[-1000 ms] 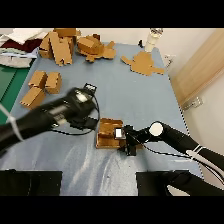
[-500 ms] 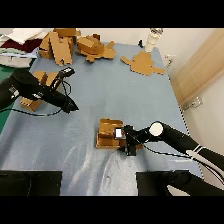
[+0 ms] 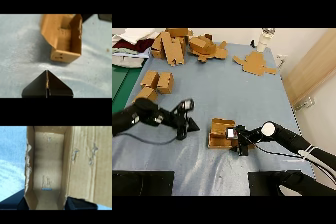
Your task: Fold the box.
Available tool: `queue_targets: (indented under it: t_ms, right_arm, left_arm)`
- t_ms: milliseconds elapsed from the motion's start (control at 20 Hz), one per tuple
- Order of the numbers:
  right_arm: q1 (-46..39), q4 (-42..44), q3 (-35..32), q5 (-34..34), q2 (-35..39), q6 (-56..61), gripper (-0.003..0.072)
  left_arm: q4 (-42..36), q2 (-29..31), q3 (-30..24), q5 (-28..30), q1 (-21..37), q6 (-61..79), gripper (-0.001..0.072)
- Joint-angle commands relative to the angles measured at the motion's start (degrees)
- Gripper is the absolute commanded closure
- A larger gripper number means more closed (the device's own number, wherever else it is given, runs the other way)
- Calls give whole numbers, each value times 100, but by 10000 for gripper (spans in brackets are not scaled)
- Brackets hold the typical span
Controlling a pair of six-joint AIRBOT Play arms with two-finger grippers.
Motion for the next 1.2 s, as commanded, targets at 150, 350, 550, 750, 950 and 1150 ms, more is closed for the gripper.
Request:
queue_targets:
  t_ms: [150,350,550,750,950,1150]
  right_arm:
    - [4,22,2,2,2,2,177]
    - [4,22,2,4,4,2,177]
    - [4,22,2,2,2,2,177]
    - [4,22,2,2,2,2,177]
    - [4,22,2,4,2,2,177]
    - [4,22,2,4,2,2,177]
  left_arm:
    - [-973,-39,-710,767,-227,1200,7]
    - [-1029,-50,-643,651,-739,1193,7]
    - [-1016,-66,-640,1506,-1547,1108,7]
    - [-1023,-157,-614,1515,-1692,1102,7]
    - [-1036,-269,-507,1526,-1692,1084,7]
    - [-1038,-461,-299,1528,-1727,981,7]
